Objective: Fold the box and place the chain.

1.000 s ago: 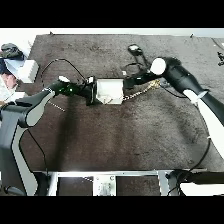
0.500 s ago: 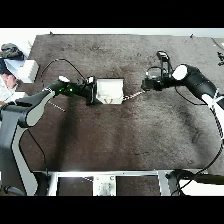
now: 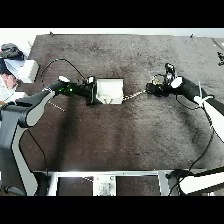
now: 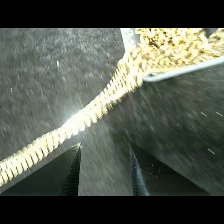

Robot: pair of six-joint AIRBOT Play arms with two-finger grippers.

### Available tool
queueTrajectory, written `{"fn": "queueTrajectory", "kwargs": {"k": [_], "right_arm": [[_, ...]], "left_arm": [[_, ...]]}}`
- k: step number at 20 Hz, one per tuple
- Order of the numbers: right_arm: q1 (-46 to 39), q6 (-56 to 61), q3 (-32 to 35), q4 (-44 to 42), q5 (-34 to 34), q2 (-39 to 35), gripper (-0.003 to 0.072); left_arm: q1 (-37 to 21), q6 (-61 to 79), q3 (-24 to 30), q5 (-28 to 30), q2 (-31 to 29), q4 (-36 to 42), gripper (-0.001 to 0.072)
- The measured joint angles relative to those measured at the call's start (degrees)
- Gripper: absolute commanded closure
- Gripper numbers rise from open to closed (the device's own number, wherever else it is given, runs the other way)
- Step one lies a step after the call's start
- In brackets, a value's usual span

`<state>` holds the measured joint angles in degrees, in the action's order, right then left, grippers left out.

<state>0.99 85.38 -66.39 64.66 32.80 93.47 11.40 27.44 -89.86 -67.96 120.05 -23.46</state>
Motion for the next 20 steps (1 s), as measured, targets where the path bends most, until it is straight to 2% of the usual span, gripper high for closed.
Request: {"fn": "queueTrajectory", "kwargs": {"k": [3,4,5,8,14,17,20], "right_arm": [[-0.24,-2.86,-0.31,-6.16,-3.34,2.32,0.0352],[-0.28,-3.54,-0.76,-7.65,-4.00,3.10,0.0400],[-0.28,-4.15,-1.33,-8.85,-4.44,3.89,0.0579],[-0.28,-5.14,-2.54,-10.86,-4.79,4.81,0.0675],[0.09,-6.10,-3.21,-11.82,1.33,0.24,0.0676],[2.29,-8.37,-3.30,-12.81,5.90,-6.34,0.0676],[5.97,-11.17,-3.32,-14.53,7.32,-14.64,0.0676]], "left_arm": [[0.00,0.02,0.00,0.00,0.00,0.00,0.0446],[0.00,0.02,0.00,0.00,0.00,0.00,0.0446],[0.00,0.02,0.00,0.00,0.00,0.00,0.0446],[0.00,0.02,0.00,0.00,0.00,0.00,0.0446],[0.00,0.02,0.00,0.00,0.00,-0.02,0.0446],[0.00,0.02,0.00,0.00,0.00,-0.02,0.0446],[0.00,0.02,0.00,0.00,0.00,-0.02,0.0446]]}}
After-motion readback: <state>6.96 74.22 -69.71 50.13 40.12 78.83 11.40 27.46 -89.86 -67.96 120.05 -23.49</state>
